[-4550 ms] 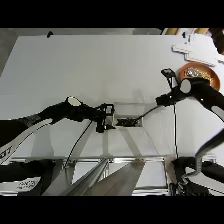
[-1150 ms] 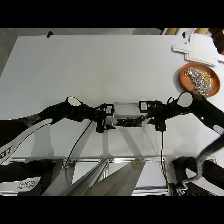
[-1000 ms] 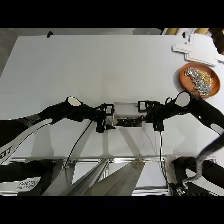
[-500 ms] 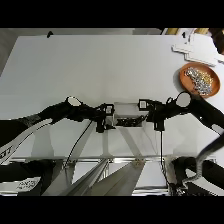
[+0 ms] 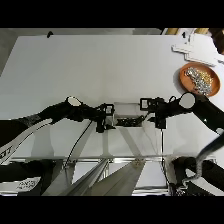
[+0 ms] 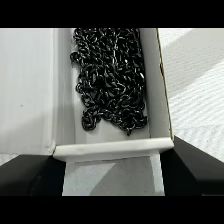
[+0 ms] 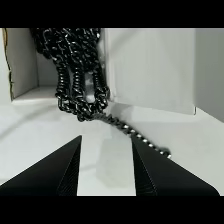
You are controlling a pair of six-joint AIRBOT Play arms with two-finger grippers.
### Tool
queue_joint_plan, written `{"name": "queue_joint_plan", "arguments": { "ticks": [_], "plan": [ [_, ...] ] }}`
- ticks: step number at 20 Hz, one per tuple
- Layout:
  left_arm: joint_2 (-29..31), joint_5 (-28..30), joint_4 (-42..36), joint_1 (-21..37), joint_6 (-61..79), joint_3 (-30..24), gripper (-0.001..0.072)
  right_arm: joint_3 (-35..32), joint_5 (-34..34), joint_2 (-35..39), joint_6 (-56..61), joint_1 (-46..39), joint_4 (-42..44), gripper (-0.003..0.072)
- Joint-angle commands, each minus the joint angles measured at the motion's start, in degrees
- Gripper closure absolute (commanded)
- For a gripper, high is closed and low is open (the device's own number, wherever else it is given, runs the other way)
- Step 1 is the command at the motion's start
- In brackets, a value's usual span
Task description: Fold the box and place the chain.
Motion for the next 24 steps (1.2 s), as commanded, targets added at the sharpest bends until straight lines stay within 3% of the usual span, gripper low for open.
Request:
{"name": "queue_joint_plan", "arguments": {
  "ticks": [1,5,9,14,16,20,24],
  "plan": [
    [0.0,0.0,0.0,0.0,0.0,0.0,0.0505,0.0,-0.3,-1.5,-5.9,0.0,3.0,0.0399],
    [0.0,0.0,0.0,0.0,0.0,0.0,0.0505,0.0,-1.4,-4.4,-8.8,0.0,8.0,0.0447],
    [0.0,0.0,0.0,0.0,0.0,0.0,0.0505,0.0,-0.3,-5.6,-8.0,0.0,7.0,0.0668],
    [0.0,0.0,0.0,0.0,0.0,0.0,0.0505,0.0,1.7,-2.6,4.7,0.0,-5.6,0.0668],
    [0.0,0.0,0.0,0.0,0.0,0.0,0.0505,0.0,3.6,0.0,5.7,0.0,-6.2,0.0668],
    [0.0,0.0,0.0,0.0,0.0,0.0,0.0505,0.0,4.3,8.2,5.7,0.0,3.9,0.0668],
    [0.0,0.0,0.0,0.0,0.0,0.0,0.0505,0.0,3.6,13.9,5.5,0.0,25.6,0.0668]
  ]
}}
